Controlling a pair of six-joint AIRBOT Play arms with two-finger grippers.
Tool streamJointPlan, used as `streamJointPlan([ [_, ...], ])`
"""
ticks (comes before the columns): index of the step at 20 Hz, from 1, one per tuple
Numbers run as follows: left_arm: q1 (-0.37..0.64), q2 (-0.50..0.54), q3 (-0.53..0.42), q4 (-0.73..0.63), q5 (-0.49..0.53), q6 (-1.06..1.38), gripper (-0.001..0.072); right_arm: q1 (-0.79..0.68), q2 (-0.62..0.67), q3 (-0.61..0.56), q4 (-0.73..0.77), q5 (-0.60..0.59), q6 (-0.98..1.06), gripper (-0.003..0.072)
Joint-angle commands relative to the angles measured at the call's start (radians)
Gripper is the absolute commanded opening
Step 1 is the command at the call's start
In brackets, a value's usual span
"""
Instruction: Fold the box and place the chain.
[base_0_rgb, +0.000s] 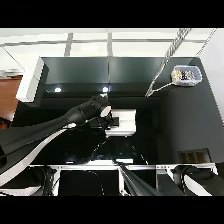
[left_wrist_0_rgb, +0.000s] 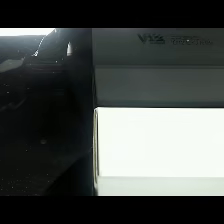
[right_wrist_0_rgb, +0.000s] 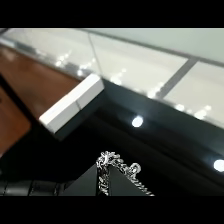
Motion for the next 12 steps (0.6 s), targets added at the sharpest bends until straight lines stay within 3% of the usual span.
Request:
streamJointPlan([
  [1, 0.000, 0.000, 0.000, 0.000, 0.000, 0.000, 0.0030, 0.048, 0.001, -0.008, 0.003, 0.092, -0.016, 0.0024],
  [4, 0.000, 0.000, 0.000, 0.000, 0.000, 0.000, 0.0030, 0.075, 0.000, -0.031, 0.003, 0.111, -0.020, 0.0024],
  [9, 0.000, 0.000, 0.000, 0.001, 0.000, 0.000, 0.0029, 0.115, 0.001, -0.049, 0.006, 0.245, -0.064, 0.0016],
  [12, 0.000, 0.000, 0.000, 0.001, 0.000, 0.000, 0.0029, 0.145, 0.001, -0.142, 0.008, 0.259, -0.064, 0.0016],
])
